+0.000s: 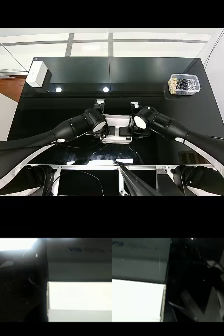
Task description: Fold the box and place the chain.
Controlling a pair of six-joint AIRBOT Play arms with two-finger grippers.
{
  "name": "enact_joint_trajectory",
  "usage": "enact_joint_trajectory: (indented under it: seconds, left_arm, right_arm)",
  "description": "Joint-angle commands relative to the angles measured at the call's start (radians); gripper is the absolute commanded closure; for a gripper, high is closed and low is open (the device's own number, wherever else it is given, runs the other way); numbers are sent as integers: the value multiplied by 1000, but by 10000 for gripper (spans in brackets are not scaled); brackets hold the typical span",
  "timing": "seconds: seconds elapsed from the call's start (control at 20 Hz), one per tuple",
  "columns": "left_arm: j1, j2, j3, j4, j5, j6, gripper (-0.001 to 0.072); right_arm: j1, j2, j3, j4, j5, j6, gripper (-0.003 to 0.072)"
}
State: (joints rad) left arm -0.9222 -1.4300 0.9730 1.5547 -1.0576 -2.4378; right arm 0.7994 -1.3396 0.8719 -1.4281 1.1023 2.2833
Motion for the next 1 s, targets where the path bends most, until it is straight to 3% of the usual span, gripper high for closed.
enact_joint_trajectory:
  seconds: [0.0, 0.35, 0.5, 0.55, 0.75, 0.8, 0.95]
  left_arm:
    - [1, 0, 0, 0, 0, 0, 680]
    - [0, 0, 0, 0, 0, 0, 679]
    - [1, 0, 0, 0, 0, 0, 679]
    - [1, 0, 0, 0, 0, 0, 679]
    - [0, 0, 0, 0, 0, 0, 679]
    - [0, 0, 0, 0, 0, 0, 679]
    - [0, 0, 0, 0, 1, 0, 680]
  right_arm:
    - [0, -8, 2, 13, -35, 33, 440]
    - [0, -31, 2, 14, -38, 37, 440]
    - [0, -31, 2, 14, -37, 36, 500]
    - [0, -31, 2, 14, -35, 36, 558]
    - [0, -31, 20, 13, -32, 35, 559]
    - [0, -31, 29, 13, -33, 32, 606]
    - [0, -31, 49, 10, -33, 13, 638]
